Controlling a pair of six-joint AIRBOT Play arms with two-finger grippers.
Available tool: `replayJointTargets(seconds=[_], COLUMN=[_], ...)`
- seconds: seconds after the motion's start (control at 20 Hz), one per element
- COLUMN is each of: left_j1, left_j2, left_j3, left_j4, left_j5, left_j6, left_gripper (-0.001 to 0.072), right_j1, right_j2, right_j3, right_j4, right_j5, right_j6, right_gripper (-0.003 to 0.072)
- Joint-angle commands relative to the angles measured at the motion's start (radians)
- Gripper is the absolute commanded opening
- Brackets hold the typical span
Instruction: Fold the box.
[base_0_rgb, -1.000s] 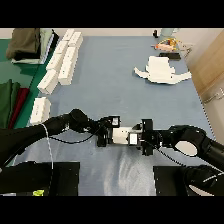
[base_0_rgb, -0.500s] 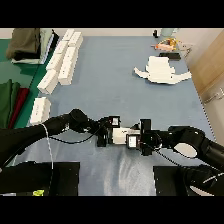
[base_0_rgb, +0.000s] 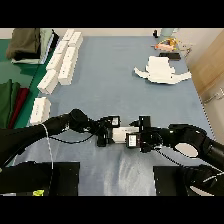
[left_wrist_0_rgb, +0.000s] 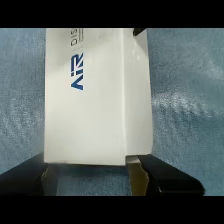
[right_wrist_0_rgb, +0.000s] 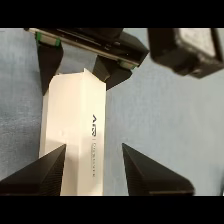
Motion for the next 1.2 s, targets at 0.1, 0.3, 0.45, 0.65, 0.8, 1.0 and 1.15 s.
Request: replayJointTargets(seconds=[0.1, 0.3, 0.45, 0.65, 0.8, 1.0, 1.15], left_j1=[0.0, 0.0, 0.0, 0.0, 0.0, 0.0, 0.0], left_j2=[-0.001, -0.001, -0.001, -0.001, -0.001, -0.001, -0.001], left_j3=[0.001, 0.001, 0.001, 0.001, 0.001, 0.001, 0.001], left_j4=[0.0, 0.0, 0.0, 0.0, 0.0, 0.0, 0.0], left_j5=[-0.001, -0.001, -0.001, -0.001, -0.001, -0.001, -0.001], left_j6=[0.001, 0.001, 0.001, 0.001, 0.001, 0.001, 0.001], left_gripper=[0.0422, 0.0423, 0.0422, 0.0422, 0.0422, 0.0422, 0.0422], right_j1=[-0.002, -0.002, -0.002, -0.001, -0.001, -0.001, -0.001], right_j2=[0.0, -0.002, -0.023, -0.058, -0.056, -0.055, -0.056], right_j3=[0.011, 0.011, 0.011, 0.011, 0.011, 0.011, 0.011], right_j4=[-0.033, -0.031, 0.003, 0.023, 0.033, 0.072, 0.078], right_j5=[-0.012, -0.008, 0.011, 0.031, 0.05, 0.098, 0.101], right_j6=[0.002, 0.005, 0.006, 0.012, 0.012, 0.012, 0.012], right_gripper=[0.0503, 0.0421, 0.04, 0.028, 0.0198, 0.0198, 0.0189])
